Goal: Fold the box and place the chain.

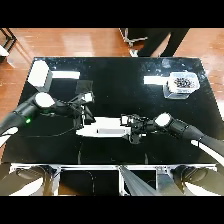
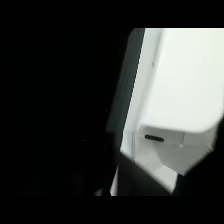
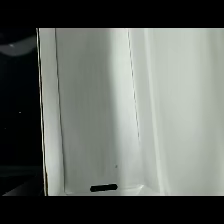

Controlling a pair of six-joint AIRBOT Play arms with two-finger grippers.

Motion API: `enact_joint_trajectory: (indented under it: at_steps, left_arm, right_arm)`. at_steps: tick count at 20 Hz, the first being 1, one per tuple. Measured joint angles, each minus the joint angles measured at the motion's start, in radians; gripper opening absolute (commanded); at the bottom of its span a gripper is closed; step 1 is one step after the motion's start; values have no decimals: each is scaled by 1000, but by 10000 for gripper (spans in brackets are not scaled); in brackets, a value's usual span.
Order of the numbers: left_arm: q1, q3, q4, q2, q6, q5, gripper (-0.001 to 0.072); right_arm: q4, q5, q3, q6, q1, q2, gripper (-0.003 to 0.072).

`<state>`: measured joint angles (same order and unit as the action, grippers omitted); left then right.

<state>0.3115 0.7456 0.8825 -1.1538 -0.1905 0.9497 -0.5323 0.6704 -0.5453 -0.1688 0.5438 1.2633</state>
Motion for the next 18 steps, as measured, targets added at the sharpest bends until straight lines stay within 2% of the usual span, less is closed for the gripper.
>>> enact_joint_trajectory:
  at_steps: [4, 7, 10, 13, 15, 18]
  left_arm:
    - [-10, -17, -3, 90, -173, 145, 18]
    - [31, -66, -78, 116, -248, 156, 19]
    - [68, -103, -170, 126, -280, 56, 19]
    - [84, -119, -256, 125, -288, -106, 19]
    - [88, -123, -301, 109, -287, -205, 19]
    - [92, -126, -335, 61, -285, -294, 20]
  right_arm:
    - [0, 0, 0, 0, 0, 0, 526]
    - [0, 0, 0, 0, 0, 0, 525]
    - [0, 0, 0, 0, 0, 0, 525]
    - [0, 0, 0, 0, 0, 0, 525]
    - [0, 0, 0, 0, 0, 0, 525]
    - [0, 0, 0, 0, 0, 0, 526]
